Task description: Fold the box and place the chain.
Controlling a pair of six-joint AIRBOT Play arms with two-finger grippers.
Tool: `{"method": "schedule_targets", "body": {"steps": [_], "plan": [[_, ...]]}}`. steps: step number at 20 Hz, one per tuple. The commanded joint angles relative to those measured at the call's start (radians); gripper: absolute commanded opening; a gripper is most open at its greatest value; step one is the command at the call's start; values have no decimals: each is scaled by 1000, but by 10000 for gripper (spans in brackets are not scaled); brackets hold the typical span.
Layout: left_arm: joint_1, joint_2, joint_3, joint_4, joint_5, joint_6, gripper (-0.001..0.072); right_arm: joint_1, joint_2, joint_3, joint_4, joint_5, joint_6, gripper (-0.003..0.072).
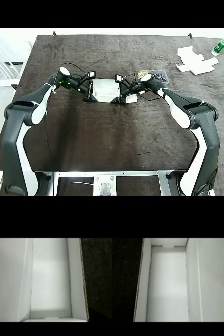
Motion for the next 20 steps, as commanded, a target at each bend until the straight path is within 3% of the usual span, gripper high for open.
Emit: {"method": "schedule_targets", "body": {"steps": [1, 6, 9, 20], "plan": [[0, 0, 0, -4, 2, -1, 344, -1, 1, 0, 0, 0, -1, 567], [0, 0, 0, -4, 2, -1, 344, -1, 1, 0, 0, -1, -3, 567], [0, 0, 0, -4, 2, -1, 344, -1, 1, 0, 0, -72, -88, 568], [0, 0, 0, -4, 2, -1, 344, 0, 1, 0, 0, -72, -86, 568]]}}
